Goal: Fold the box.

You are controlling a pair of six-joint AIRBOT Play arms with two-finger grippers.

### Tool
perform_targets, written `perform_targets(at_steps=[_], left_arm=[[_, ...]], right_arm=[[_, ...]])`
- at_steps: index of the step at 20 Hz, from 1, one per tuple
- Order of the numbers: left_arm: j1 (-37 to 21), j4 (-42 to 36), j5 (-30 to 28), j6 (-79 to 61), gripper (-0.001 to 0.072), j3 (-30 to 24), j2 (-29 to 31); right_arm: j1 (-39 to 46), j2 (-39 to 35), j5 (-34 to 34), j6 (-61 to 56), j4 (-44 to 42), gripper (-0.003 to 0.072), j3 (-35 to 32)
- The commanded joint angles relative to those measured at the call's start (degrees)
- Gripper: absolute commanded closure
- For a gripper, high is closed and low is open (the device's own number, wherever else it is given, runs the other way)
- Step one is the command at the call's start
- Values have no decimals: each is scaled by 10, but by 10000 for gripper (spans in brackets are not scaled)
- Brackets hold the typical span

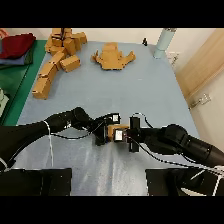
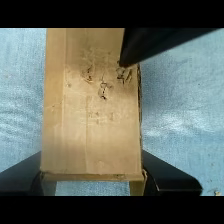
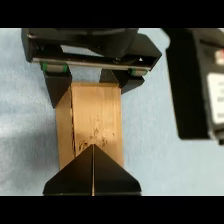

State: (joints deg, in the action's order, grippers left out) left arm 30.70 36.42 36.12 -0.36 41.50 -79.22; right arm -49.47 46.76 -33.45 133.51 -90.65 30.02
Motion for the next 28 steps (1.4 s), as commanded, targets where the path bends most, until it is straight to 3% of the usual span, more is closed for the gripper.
perform_targets(at_steps=[1, 28], left_arm=[[0, 0, 0, 0, 288, 0, 0], [0, 0, 0, 0, 288, 0, 0]], right_arm=[[-12, 12, 16, 1, -9, 680, 0], [-13, 40, 14, 0, -13, 680, 0]])
